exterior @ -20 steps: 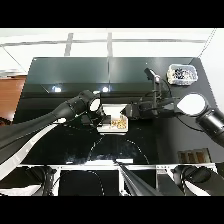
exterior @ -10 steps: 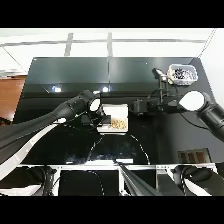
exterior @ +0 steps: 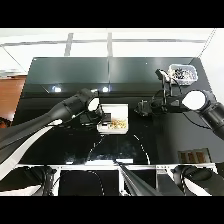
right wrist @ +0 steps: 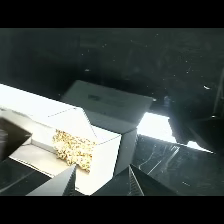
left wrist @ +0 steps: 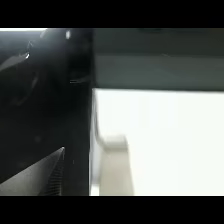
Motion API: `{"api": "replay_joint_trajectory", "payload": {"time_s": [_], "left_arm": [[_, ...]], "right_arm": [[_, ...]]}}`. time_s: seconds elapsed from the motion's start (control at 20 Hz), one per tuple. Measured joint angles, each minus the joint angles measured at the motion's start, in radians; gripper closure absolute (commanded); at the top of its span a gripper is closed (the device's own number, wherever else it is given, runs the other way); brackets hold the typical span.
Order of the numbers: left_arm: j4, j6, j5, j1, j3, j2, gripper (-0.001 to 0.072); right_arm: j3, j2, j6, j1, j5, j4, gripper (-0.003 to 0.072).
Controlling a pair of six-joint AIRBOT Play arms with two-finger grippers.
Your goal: Fold the box and place the chain.
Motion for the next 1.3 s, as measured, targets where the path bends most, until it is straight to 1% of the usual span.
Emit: {"api": "replay_joint_trajectory", "payload": {"time_s": [0.15, 0.25, 0.35, 0.45, 0.5, 0.55, 0.6, 0.65, 0.7, 0.75, 0.85, 0.95, 1.0, 1.05, 1.15, 1.2, 1.3], "left_arm": [[0.087, 0.001, -0.020, -0.024, -0.021, 0.122, 0.0210], [0.173, -0.001, -0.052, -0.021, -0.074, 0.237, 0.0210], [0.245, -0.013, -0.067, 0.036, -0.171, 0.374, 0.0210], [0.233, -0.003, -0.034, 0.154, -0.303, 0.510, 0.0210], [0.173, 0.050, 0.014, 0.232, -0.381, 0.571, 0.0211], [0.083, 0.141, 0.060, 0.298, -0.447, 0.618, 0.0209], [-0.054, 0.277, 0.121, 0.365, -0.512, 0.655, 0.0208], [-0.178, 0.425, 0.156, 0.419, -0.565, 0.681, 0.0192], [-0.310, 0.606, 0.195, 0.471, -0.615, 0.699, 0.0049], [-0.435, 0.786, 0.220, 0.512, -0.653, 0.711, 0.0001], [-0.674, 1.207, 0.253, 0.569, -0.716, 0.717, 0.0001], [-0.839, 1.641, 0.288, 0.588, -0.752, 0.704, 0.0001], [-0.894, 1.842, 0.300, 0.586, -0.756, 0.689, 0.0001], [-0.940, 2.026, 0.313, 0.580, -0.750, 0.666, 0.0001], [-0.991, 2.295, 0.331, 0.564, -0.720, 0.596, 0.0001], [-0.995, 2.390, 0.331, 0.554, -0.699, 0.553, 0.0002], [-0.963, 2.525, 0.329, 0.526, -0.652, 0.458, 0.0003]], "right_arm": [[0.000, 0.000, -0.003, 0.002, 0.004, -0.013, 0.0307], [0.000, 0.000, -0.003, 0.002, 0.008, -0.019, 0.0307], [0.000, 0.000, -0.004, 0.002, 0.014, -0.023, 0.0307], [0.000, 0.000, -0.004, 0.002, 0.019, -0.024, 0.0307], [0.000, 0.000, -0.004, 0.002, 0.019, -0.025, 0.0307], [0.000, 0.000, -0.004, 0.002, 0.019, -0.025, 0.0307], [0.000, 0.000, -0.004, 0.002, 0.019, -0.026, 0.0307], [0.000, 0.000, -0.004, 0.002, 0.020, -0.026, 0.0307], [0.000, 0.000, -0.004, 0.002, 0.020, -0.026, 0.0307], [0.000, 0.000, -0.004, 0.002, 0.020, -0.026, 0.0308], [0.000, 0.000, -0.003, 0.002, 0.020, -0.025, 0.0307], [0.000, 0.000, 0.008, 0.002, 0.021, -0.024, 0.0307], [0.000, 0.000, 0.021, 0.002, 0.021, -0.023, 0.0307], [0.000, 0.000, 0.031, 0.002, 0.021, -0.022, 0.0307], [0.000, 0.000, 0.052, 0.002, 0.022, -0.021, 0.0307], [0.000, 0.000, 0.058, 0.002, 0.022, -0.020, 0.0307], [0.000, 0.000, 0.067, 0.002, 0.023, -0.019, 0.0307]]}}
